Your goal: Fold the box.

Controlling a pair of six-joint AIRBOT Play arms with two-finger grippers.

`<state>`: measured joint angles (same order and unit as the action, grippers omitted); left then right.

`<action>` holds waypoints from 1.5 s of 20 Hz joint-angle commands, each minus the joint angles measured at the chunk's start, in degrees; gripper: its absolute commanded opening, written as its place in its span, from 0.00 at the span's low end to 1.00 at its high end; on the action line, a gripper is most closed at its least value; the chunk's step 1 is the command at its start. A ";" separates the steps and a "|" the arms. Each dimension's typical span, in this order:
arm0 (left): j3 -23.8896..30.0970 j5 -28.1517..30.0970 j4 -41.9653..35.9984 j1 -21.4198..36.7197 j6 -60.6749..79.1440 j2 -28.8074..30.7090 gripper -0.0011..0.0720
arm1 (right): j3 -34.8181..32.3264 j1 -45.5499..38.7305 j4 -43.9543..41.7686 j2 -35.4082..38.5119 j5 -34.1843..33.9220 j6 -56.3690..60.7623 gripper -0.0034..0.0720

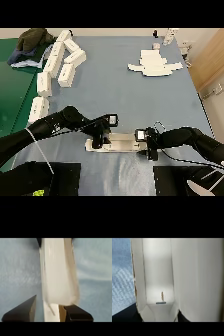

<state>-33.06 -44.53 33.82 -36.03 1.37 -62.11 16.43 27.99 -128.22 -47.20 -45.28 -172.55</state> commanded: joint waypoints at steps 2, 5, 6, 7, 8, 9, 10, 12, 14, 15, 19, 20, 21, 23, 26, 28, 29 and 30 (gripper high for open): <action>-0.15 -0.98 6.21 0.74 -9.49 2.58 0.58 | 0.04 -0.02 -0.15 0.02 0.22 0.00 0.74; -0.15 -6.86 19.12 3.61 -25.77 9.18 0.57 | 0.04 -0.02 -0.15 0.02 0.22 0.00 0.74; -0.15 -9.27 21.81 4.52 -30.23 11.45 0.57 | 0.04 -0.02 -0.15 0.02 0.24 0.00 0.74; -0.15 -12.37 23.37 5.44 -35.06 13.75 0.40 | 0.04 -0.02 -0.15 0.02 0.22 0.00 0.74; -0.15 -15.78 23.47 5.95 -38.58 15.47 0.10 | 0.04 -0.02 -0.15 0.02 0.24 0.00 0.74; -0.13 -18.95 22.93 5.92 -40.94 16.65 0.03 | 0.04 -0.02 -0.15 0.02 0.22 0.00 0.74; -0.13 -21.11 21.00 5.40 -44.72 16.96 0.03 | 0.04 -0.02 -0.15 0.02 0.22 0.00 0.74; -0.07 -21.64 12.87 2.54 -52.19 15.89 0.03 | 0.04 -0.02 -0.15 0.02 0.22 0.00 0.74; -0.15 -17.31 2.40 -2.32 -53.96 12.96 0.03 | 0.04 -0.02 -0.15 0.02 0.24 0.00 0.74; -0.17 -14.21 -3.17 -4.72 -53.92 10.82 0.03 | 0.04 -0.02 -0.15 0.02 0.24 0.00 0.74; -4.68 -4.61 -13.20 -6.45 -53.90 1.36 0.03 | 0.04 -0.02 -0.15 0.02 0.22 0.00 0.74; -6.40 -3.04 -13.22 -5.44 -53.96 -0.48 0.03 | 0.04 -0.02 -0.15 0.02 0.22 0.00 0.74; -8.00 -1.64 -13.18 -3.89 -54.58 -2.32 0.03 | 0.04 -0.02 -0.13 0.02 0.22 0.00 0.74; -9.05 0.63 -12.76 -1.20 -56.85 -5.33 0.03 | 0.04 -0.02 -0.15 0.02 0.22 0.00 0.74; -9.03 1.57 -8.33 0.13 -63.21 -9.73 0.03 | 0.04 -0.02 -0.13 0.02 0.24 0.00 0.74; -9.03 1.36 -7.91 -0.09 -65.61 -12.85 0.03 | 0.04 -0.02 -0.13 0.02 0.24 0.00 0.74; -9.03 1.01 -8.11 -0.13 -65.99 -14.32 0.03 | 0.04 -0.02 -0.13 0.02 0.22 0.00 0.74; -9.05 0.87 -8.15 -0.13 -65.99 -15.39 0.03 | 0.04 -0.02 -0.13 0.02 0.22 0.00 0.74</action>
